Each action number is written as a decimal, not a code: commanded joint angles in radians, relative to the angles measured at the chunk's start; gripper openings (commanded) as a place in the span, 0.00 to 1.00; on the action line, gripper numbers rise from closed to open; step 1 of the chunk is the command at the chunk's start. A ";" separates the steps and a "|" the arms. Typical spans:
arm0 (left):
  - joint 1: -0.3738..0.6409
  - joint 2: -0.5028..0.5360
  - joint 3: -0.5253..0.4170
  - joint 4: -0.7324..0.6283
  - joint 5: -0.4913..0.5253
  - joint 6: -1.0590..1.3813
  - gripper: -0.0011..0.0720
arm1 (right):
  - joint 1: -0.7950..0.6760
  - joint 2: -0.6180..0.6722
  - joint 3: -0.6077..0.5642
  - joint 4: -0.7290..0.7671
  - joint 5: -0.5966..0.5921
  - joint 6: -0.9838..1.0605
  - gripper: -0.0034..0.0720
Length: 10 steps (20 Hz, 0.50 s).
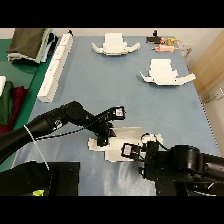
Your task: Fold the box.
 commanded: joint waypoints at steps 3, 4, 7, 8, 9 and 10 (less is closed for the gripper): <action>0.000 -0.001 -0.001 0.000 0.000 0.000 0.03 | 0.025 -0.187 -0.003 -0.168 0.153 0.075 0.94; 0.000 -0.001 0.000 0.000 0.000 0.000 0.03 | 0.025 -0.192 -0.002 -0.202 0.161 0.121 0.93; 0.000 -0.001 -0.001 0.000 0.001 0.000 0.03 | 0.024 -0.177 0.010 -0.298 0.138 0.286 0.92; 0.000 -0.001 0.000 0.000 0.000 0.000 0.03 | 0.023 -0.169 0.023 -0.291 0.127 0.311 0.92; 0.000 -0.001 -0.001 0.000 0.000 0.000 0.03 | 0.023 -0.161 0.036 -0.281 0.115 0.312 0.92; 0.000 -0.001 -0.001 0.000 0.000 0.000 0.03 | 0.023 -0.151 0.050 -0.277 0.097 0.312 0.92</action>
